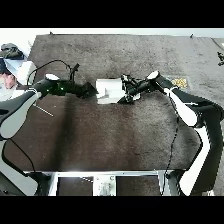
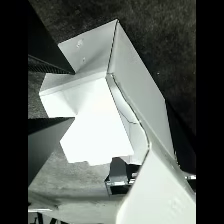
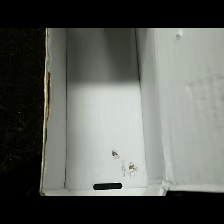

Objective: Fold the box and place the chain.

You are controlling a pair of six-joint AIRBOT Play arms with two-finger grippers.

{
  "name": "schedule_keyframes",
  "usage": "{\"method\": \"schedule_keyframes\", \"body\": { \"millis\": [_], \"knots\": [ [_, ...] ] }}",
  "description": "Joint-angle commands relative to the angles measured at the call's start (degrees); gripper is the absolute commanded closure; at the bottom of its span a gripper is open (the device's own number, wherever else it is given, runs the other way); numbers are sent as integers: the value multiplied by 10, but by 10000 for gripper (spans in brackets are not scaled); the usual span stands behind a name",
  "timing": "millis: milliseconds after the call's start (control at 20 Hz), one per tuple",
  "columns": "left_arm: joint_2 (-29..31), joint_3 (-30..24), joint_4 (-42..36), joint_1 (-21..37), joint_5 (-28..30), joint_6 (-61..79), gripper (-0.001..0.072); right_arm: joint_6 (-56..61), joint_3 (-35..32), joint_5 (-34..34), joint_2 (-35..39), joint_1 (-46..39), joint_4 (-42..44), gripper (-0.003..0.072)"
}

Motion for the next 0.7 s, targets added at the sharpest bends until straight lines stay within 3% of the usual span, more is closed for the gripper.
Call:
{"method": "schedule_keyframes", "body": {
  "millis": [0,150,450,650],
  "knots": [
    [1,1,7,-12,21,-15,411,0,0,0,0,0,0,155],
    [2,9,40,-22,40,-43,413,0,0,0,0,0,0,155],
    [2,80,239,-67,40,-241,413,0,0,0,0,0,0,155],
    [2,101,299,-87,43,-330,413,0,0,0,0,0,0,155]
  ]
}}
